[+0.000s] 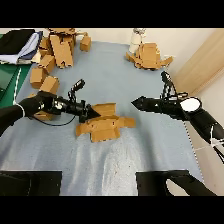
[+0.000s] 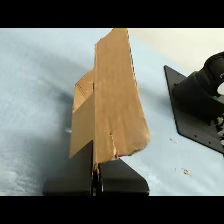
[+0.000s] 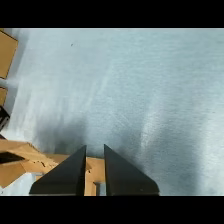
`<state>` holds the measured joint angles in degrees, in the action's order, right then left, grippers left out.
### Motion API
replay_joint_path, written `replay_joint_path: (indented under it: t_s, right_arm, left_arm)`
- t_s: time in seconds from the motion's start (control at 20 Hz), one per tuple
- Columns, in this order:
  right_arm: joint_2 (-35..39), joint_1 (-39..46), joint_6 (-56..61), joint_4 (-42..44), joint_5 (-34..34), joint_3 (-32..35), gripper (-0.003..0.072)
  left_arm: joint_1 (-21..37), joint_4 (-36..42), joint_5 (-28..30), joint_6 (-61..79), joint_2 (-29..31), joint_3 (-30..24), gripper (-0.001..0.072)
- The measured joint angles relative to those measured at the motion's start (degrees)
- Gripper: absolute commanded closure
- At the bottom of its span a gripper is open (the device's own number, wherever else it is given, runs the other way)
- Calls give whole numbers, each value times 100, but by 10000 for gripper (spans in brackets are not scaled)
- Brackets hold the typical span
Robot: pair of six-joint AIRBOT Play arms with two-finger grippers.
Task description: Fold the box.
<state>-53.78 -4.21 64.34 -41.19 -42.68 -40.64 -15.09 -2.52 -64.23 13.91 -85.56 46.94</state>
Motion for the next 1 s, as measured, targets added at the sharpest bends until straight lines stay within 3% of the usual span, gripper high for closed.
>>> replay_joint_path:
  t_s: [0.2,0.55,1.0]
  right_arm:
    - [11,-101,22,-4,4,0,507]
    - [15,-247,35,-39,-31,0,524]
    - [57,-269,35,-44,-173,0,523]
  left_arm:
    - [-17,87,157,420,105,-417,697]
    - [-22,94,240,538,144,-570,698]
    - [-2,-579,-490,-131,17,44,698]
